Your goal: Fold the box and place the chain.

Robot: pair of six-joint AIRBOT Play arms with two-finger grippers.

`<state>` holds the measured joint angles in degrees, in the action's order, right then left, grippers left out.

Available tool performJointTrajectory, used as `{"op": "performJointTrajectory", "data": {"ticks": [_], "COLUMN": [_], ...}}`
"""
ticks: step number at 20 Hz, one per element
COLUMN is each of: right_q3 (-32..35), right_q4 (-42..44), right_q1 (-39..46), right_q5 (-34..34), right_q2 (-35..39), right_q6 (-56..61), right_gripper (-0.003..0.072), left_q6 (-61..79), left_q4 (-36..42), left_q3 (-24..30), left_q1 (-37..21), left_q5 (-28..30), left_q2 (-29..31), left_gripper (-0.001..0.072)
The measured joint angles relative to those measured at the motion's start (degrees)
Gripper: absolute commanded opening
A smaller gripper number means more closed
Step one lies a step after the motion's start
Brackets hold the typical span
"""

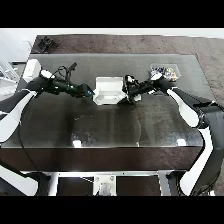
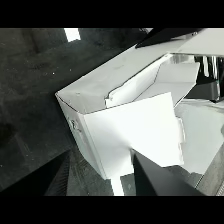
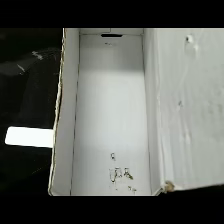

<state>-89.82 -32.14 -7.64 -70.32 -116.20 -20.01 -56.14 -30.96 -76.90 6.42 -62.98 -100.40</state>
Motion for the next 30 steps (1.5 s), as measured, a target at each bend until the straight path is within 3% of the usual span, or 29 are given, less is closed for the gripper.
{"op": "performJointTrajectory", "data": {"ticks": [11,27,28,29,30], "right_q3": [0.0,0.0,0.0,0.0,0.0], "right_q4": [0.0,0.0,0.0,0.0,0.0], "right_q1": [0.0,0.0,0.0,0.0,0.0], "right_q5": [0.0,0.0,0.0,0.0,0.0], "right_q2": [0.0,0.0,0.0,0.0,0.0], "right_q6": [0.0,0.0,0.0,0.0,0.0], "right_gripper": [0.0569,0.0569,0.0569,0.0569,0.0569], "left_q6": [-11.6,-28.1,-28.7,-29.4,-29.9], "left_q4": [-0.1,-8.7,-9.1,-9.6,-10.4], "left_q3": [-1.2,-5.3,-5.6,-5.9,-6.1], "left_q1": [2.0,6.0,6.2,6.5,6.8], "left_q5": [1.3,1.4,1.3,1.2,1.2], "left_q2": [0.0,-0.1,-0.1,-0.1,-0.1], "left_gripper": [0.0397,0.0395,0.0359,0.0164,0.0085]}}
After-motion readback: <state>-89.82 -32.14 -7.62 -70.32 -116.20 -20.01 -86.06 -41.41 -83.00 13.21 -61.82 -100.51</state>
